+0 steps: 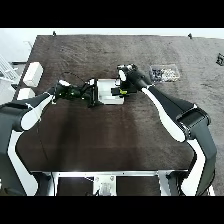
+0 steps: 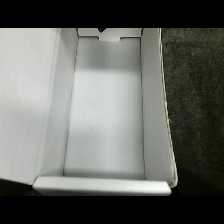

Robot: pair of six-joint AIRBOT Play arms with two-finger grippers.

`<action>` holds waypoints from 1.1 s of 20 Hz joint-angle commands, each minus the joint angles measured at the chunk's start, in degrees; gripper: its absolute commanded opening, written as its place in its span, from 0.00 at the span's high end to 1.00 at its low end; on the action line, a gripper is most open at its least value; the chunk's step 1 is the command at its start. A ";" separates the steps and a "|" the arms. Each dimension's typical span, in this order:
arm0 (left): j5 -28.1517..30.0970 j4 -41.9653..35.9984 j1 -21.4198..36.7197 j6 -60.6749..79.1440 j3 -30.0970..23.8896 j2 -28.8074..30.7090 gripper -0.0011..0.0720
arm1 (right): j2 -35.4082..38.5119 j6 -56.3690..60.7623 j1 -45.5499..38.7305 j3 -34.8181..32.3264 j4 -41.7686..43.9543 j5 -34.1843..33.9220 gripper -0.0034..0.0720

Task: Fold the box and place the chain.

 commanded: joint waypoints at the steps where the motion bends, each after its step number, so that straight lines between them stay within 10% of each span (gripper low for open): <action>1: 0.04 0.04 0.02 0.15 0.00 0.02 0.51 | -0.02 0.28 1.07 0.48 -2.49 -0.37 0.95; 6: 0.04 0.04 0.02 0.15 0.00 0.02 0.51 | 0.50 0.74 1.07 2.69 -2.47 -0.11 0.91; 8: 0.04 0.04 0.02 0.15 0.00 0.02 0.51 | 0.55 0.74 1.05 2.86 -2.45 0.94 0.40; 9: 0.04 0.04 0.02 0.15 0.00 0.02 0.51 | 0.55 0.74 1.05 2.86 -2.45 1.49 0.34; 22: 0.02 0.04 0.02 0.15 0.00 0.02 0.51 | 12.85 -10.27 -2.58 2.86 -3.30 1.75 0.34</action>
